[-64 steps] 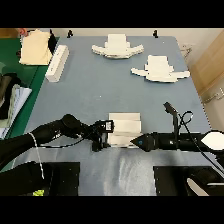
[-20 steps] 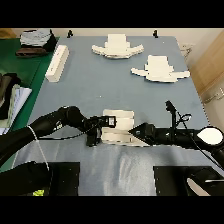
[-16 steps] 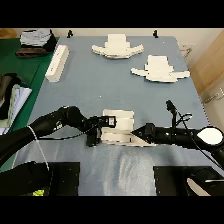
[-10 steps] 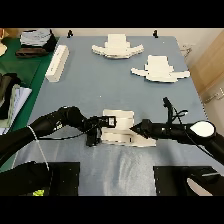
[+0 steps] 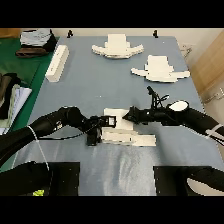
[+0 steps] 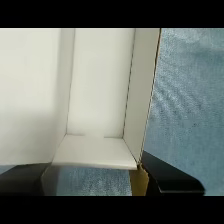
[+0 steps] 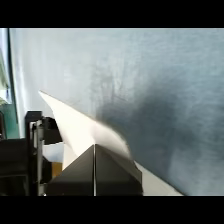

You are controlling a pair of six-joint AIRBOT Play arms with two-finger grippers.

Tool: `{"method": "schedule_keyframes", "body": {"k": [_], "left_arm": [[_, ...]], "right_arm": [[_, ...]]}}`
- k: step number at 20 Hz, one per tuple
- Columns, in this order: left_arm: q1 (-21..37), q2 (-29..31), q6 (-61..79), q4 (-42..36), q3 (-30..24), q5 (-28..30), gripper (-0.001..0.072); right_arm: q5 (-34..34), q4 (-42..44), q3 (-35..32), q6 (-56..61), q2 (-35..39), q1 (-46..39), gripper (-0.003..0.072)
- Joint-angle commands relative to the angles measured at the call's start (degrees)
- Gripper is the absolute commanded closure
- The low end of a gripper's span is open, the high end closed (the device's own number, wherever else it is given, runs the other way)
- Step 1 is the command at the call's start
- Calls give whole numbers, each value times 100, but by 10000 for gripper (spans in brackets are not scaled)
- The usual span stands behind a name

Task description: Fold the box.

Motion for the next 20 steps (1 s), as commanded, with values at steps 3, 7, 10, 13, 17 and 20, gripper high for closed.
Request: {"method": "schedule_keyframes", "body": {"k": [3, 7, 10, 13, 17, 20], "left_arm": [[4, -4, -2, -144, 4, 70, 246], [4, -44, -2, -225, 4, 70, 246], [4, -81, -2, -284, -7, 70, 246], [4, -81, -2, -286, -7, 90, 246], [4, -81, -2, -289, -7, 127, 246], [4, -81, 0, -293, -7, 131, 246]], "right_arm": [[-81, -313, 90, -278, -575, 267, 684], [-221, -385, 90, -308, -573, 479, 684], [-214, -382, 90, -308, -573, 546, 684], [-199, -382, 90, -310, -573, 546, 684], [-199, -382, 90, -313, -542, 546, 684], [-212, -385, 90, -315, -487, 546, 684]]}}
